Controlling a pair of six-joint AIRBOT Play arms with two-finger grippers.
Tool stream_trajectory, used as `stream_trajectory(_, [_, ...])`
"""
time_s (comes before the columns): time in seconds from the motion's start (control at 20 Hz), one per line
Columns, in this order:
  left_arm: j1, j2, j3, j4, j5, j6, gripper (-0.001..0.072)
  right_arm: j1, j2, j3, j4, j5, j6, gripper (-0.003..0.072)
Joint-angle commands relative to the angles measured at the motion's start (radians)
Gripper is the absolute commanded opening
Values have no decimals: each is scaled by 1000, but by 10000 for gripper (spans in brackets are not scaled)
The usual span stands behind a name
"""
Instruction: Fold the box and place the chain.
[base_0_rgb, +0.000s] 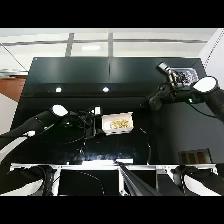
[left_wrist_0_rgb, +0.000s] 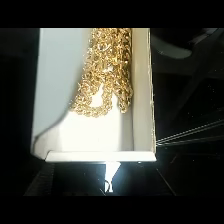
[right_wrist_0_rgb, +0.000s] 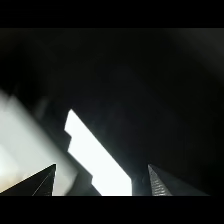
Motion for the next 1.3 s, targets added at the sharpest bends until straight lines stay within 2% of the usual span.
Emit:
stream_trajectory(0.0, [0, -1, 1, 0, 0, 0, 464, -8, -11, -43, 219, -147, -134, 696])
stream_trajectory(0.15, [0, -1, 1, 0, 0, 0, 463, 44, -11, -43, 216, 95, -262, 696])
stream_trajectory(0.25, [0, -1, 1, 0, 0, 0, 463, 80, -11, -43, 216, 163, -293, 696])
stream_trajectory(0.4, [0, -1, 1, 0, 0, 0, 463, 143, -11, -43, 187, 169, -296, 695])
stream_trajectory(0.65, [0, -1, 1, 0, 0, 0, 463, 208, -11, -43, -44, 188, -241, 696])
stream_trajectory(1.05, [0, -1, 1, 0, 0, 0, 464, 234, -9, -43, -125, 222, -257, 696])
stream_trajectory(1.25, [0, -1, 1, 0, 0, 0, 464, 266, -9, -43, -184, 172, -257, 695])
